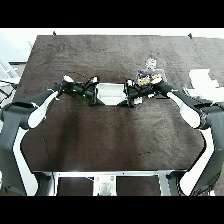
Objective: Fold the box and place the chain.
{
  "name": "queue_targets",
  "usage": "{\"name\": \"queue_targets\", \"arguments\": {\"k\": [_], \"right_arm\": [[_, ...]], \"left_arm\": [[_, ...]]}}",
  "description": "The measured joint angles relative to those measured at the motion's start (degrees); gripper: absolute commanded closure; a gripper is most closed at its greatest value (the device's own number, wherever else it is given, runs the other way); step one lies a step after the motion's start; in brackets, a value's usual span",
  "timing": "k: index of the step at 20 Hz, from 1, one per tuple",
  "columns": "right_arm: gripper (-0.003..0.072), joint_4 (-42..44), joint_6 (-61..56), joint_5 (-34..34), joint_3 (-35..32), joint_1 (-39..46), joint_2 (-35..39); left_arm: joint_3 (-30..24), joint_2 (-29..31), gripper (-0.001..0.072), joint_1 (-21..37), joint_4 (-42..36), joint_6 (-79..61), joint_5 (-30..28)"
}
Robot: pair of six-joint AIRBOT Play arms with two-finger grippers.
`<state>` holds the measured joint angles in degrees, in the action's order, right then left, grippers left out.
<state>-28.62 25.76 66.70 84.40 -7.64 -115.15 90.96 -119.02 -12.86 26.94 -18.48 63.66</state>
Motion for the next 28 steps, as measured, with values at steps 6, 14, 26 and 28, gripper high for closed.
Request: {"name": "queue_targets", "arguments": {"k": [6, 14, 26, 28], "right_arm": [[0.0098, 0.0, 0.0, 0.0, 0.0, -0.02, 0.0], [-0.0034, 0.17, -0.63, 0.09, 0.02, 0.0, 0.02], [-0.0034, -1.86, -5.92, 1.66, 0.11, 7.06, 4.46], [-0.0034, -2.16, -7.32, 2.67, 0.11, 7.98, 6.19]], "left_arm": [[0.0, 0.0, 0.037, 0.0, 0.0, 0.02, -0.02], [0.0, 0.0, 0.0371, 0.0, -0.09, 0.17, -0.17], [0.02, 0.0, 0.0371, 0.0, -0.02, -0.02, 0.15], [0.02, 0.0, 0.0371, 0.0, -0.02, -0.02, 0.13]]}}
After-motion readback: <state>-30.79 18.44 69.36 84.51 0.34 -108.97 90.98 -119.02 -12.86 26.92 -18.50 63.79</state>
